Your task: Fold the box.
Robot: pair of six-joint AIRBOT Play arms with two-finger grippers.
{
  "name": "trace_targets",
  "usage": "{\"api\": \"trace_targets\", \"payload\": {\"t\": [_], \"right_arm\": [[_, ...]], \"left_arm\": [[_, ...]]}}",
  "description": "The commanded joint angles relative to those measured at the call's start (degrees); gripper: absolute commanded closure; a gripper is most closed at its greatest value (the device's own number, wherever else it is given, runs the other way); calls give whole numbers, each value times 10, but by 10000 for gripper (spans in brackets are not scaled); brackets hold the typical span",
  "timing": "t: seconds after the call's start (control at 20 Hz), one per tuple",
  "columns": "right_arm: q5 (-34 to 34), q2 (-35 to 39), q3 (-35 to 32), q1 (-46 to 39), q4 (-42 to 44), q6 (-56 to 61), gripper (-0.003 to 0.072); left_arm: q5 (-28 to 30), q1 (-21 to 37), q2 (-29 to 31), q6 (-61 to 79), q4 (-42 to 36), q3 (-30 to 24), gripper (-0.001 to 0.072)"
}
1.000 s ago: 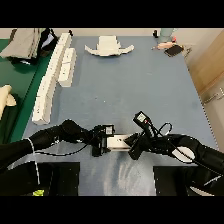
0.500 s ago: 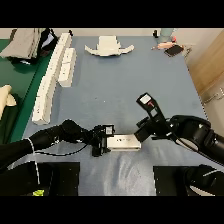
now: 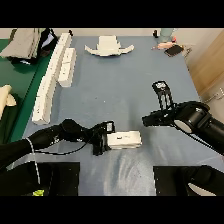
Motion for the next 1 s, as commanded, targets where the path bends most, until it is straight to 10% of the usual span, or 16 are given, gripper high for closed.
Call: {"api": "trace_targets", "payload": {"t": [0.0,0.55,0.95], "right_arm": [[7,-14,2,-7,-24,55,683],[3,-49,2,-7,-62,103,683],[-19,-57,2,-7,-60,103,684]], "left_arm": [[18,5,6,-104,47,3,200],[29,329,200,-499,313,3,200],[63,518,125,-566,336,21,200]]}}
